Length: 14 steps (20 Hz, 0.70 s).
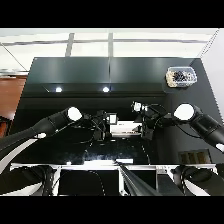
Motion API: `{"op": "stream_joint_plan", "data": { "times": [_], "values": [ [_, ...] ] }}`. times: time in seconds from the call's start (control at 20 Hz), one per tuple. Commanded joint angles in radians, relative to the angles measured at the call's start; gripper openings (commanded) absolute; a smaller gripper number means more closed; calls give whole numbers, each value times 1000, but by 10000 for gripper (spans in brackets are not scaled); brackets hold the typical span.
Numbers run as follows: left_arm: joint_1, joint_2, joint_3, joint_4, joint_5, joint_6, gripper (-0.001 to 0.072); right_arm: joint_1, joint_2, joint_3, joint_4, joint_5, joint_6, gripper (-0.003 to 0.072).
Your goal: Fold the box and place the chain.
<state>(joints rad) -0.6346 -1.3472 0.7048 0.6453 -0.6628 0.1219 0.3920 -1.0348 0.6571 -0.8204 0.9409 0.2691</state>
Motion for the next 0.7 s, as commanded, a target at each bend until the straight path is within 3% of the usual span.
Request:
{"op": "stream_joint_plan", "data": {
  "times": [0.0, 0.65],
  "values": [
    [0, 0, 0, 0, 0, 1, 349, 1, -1, 0, -2, 2, 0, 384],
    [0, 0, 0, 0, -3, 1, 349, 1, -1, -20, 0, 13, 1, 384]
  ]
}}
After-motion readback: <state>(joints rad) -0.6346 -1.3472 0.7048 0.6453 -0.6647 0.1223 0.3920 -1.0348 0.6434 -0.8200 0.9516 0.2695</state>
